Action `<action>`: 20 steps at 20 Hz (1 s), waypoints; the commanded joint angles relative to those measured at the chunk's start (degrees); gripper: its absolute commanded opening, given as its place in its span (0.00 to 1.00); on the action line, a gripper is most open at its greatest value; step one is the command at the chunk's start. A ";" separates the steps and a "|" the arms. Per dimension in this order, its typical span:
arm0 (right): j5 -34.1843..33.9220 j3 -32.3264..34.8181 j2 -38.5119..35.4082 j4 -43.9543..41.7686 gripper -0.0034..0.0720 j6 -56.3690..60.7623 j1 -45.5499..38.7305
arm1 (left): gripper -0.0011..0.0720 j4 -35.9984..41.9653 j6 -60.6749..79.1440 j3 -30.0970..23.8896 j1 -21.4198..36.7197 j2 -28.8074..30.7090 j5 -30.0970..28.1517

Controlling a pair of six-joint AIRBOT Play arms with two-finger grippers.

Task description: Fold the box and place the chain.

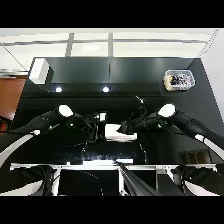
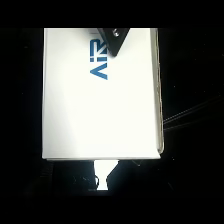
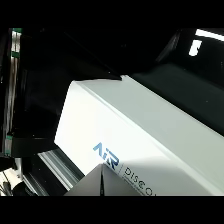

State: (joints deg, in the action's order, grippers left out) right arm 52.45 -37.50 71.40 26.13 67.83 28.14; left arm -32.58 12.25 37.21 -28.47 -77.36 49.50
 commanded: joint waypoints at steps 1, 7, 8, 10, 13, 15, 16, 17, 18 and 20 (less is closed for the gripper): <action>-1.49 0.04 0.02 1.42 0.06 0.63 0.57 | 0.34 0.04 -0.07 -0.02 -0.02 -0.02 0.00; 6.93 -1.27 -1.40 -1.95 0.06 -1.01 -2.21 | 0.34 0.04 -0.07 -0.02 -0.02 -0.02 0.00; 8.59 -1.27 -2.23 -3.34 0.06 -0.98 -3.30 | 0.34 0.04 -0.07 -0.02 -0.02 -0.02 0.00; 10.67 -0.74 -2.82 -4.94 0.06 -0.98 -4.04 | 0.34 0.04 -0.07 -0.02 -0.02 -0.02 0.00; 6.73 2.29 -2.80 -5.49 0.06 -0.98 -2.38 | 0.34 0.04 -0.07 -0.02 -0.02 -0.02 -0.02; 3.87 3.72 -2.73 -5.53 0.06 -0.98 -1.40 | 0.34 0.04 -0.07 -0.02 -0.02 -0.02 -0.02; 2.67 4.00 -2.54 -5.55 0.06 -0.98 -1.07 | 0.34 0.04 -0.07 -0.02 -0.02 -0.02 0.00; 1.31 4.11 -2.32 -5.55 0.06 -0.98 -0.90 | 0.34 0.04 -0.04 -0.02 -0.02 -0.02 -0.02; 0.22 4.11 -2.05 -5.55 0.06 -0.98 -0.90 | 0.34 0.04 -0.07 -0.02 -0.02 -0.02 -0.02; -1.25 4.11 -1.86 -5.92 0.06 -1.01 -0.92 | 0.34 0.04 -0.07 -0.02 -0.02 -0.02 -0.02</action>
